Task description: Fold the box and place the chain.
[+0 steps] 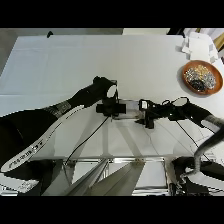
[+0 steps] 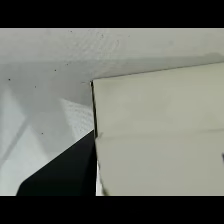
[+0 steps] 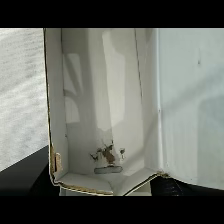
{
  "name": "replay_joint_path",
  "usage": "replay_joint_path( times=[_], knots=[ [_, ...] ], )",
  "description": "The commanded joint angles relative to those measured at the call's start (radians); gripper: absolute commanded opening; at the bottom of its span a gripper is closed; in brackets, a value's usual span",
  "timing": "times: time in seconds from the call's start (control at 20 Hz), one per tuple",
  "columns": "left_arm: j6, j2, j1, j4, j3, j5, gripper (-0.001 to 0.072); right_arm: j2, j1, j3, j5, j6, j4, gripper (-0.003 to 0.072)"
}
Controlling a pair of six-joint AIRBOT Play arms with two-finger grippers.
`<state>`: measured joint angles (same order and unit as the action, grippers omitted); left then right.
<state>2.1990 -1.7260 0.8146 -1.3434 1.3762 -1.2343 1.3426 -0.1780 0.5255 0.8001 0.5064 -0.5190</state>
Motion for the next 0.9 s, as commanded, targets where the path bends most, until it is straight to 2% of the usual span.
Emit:
replay_joint_path(
  times=[0.0, 0.1, 0.15, 0.25, 0.3, 0.6, 0.85],
  knots=[
    [0.000, 0.029, 0.000, 0.000, 0.001, -0.010, 0.0211, 0.000, -0.001, 0.000, 0.000, 0.000, 0.000, 0.0392],
    [0.000, 0.047, 0.000, 0.000, 0.001, -0.022, 0.0225, 0.000, -0.001, 0.000, 0.000, 0.000, 0.000, 0.0392],
    [0.000, 0.058, 0.000, 0.000, 0.001, -0.033, 0.0309, 0.000, -0.001, 0.000, 0.000, 0.000, 0.000, 0.0392],
    [0.000, 0.074, 0.000, 0.000, 0.001, -0.054, 0.0537, 0.000, -0.001, 0.000, 0.000, 0.000, 0.000, 0.0392],
    [0.000, 0.081, 0.000, 0.000, 0.001, -0.063, 0.0575, 0.000, -0.001, 0.000, 0.000, 0.000, 0.000, 0.0392],
    [-0.009, 0.129, -0.001, -0.002, 0.001, -0.090, 0.0574, 0.000, -0.001, 0.000, 0.000, 0.000, 0.000, 0.0392],
    [-0.195, 0.189, -0.003, -0.019, 0.000, -0.107, 0.0574, 0.000, -0.001, 0.000, 0.000, 0.000, 0.000, 0.0392]
  ],
)
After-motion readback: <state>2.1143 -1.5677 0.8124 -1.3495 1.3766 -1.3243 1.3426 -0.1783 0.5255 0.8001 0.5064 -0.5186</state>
